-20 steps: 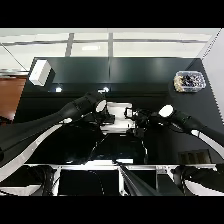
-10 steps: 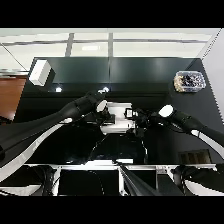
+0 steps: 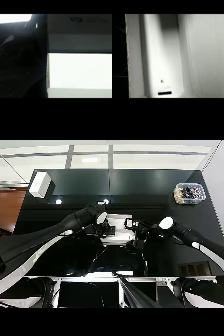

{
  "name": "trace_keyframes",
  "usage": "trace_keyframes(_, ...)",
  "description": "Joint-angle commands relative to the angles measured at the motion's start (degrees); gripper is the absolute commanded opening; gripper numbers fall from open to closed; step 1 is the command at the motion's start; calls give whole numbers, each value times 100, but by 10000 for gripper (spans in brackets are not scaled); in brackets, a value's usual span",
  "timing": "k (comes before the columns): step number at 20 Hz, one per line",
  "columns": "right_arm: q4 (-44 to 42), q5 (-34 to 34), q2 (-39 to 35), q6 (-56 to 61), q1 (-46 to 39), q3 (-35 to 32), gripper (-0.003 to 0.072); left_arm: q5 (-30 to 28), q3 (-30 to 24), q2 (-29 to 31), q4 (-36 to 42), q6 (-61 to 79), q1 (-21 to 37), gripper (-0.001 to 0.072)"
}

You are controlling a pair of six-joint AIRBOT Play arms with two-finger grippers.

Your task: Fold the box and place the chain.

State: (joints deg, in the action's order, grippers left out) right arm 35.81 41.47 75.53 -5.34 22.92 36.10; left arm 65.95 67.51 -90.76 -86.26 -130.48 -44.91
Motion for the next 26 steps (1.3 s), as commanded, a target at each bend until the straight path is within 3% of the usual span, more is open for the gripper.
trace_keyframes(1, 750, 162, -365, 776, -7, 7, 618, 35, 4, -2, -24, -11, 4, 26)
trace_keyframes(4, 1543, 361, -903, 1202, -7, 4, 617, 22, 4, -2, -24, -7, 4, 26)
trace_keyframes(8, 1631, 348, -977, 1235, 0, 2, 608, 33, 4, -2, -7, -7, 4, 27)
trace_keyframes(11, 1471, 323, -892, 1217, 2, 2, 408, 28, 4, -2, -4, -9, 4, 27)
trace_keyframes(12, 1346, 310, -872, 1215, 13, 2, 271, 31, 4, -2, -4, -9, 4, 27)
trace_keyframes(13, 1235, 264, -852, 1209, 37, 2, 193, 33, 4, -2, -7, -7, 4, 28)
trace_keyframes(26, 472, -863, -380, 1217, 789, 2, 191, 66, 4, -2, 24, -9, 4, 27)
